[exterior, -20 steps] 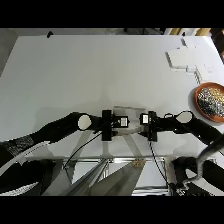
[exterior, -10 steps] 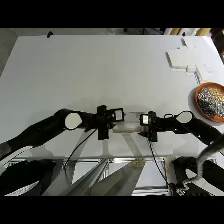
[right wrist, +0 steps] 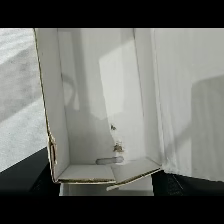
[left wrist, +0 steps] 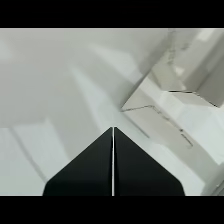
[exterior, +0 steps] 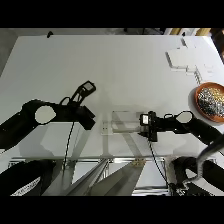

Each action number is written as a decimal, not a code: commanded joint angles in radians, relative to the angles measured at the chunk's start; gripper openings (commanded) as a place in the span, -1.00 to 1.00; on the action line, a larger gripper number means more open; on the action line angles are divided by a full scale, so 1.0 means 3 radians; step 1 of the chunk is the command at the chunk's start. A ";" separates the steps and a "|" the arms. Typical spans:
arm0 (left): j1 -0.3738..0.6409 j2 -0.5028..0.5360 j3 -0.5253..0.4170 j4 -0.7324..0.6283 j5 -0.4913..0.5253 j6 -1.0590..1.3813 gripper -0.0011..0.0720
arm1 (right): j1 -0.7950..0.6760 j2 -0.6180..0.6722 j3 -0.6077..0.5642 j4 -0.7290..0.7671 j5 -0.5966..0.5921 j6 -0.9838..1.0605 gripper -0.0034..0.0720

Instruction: Fold the box and place the chain.

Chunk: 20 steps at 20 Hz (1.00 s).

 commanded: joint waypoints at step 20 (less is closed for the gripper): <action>-0.0127 -0.0918 -0.0183 -0.1296 0.0025 -0.1063 -0.95 | -0.0001 0.0003 0.0000 0.0001 -0.0001 0.0003 -0.01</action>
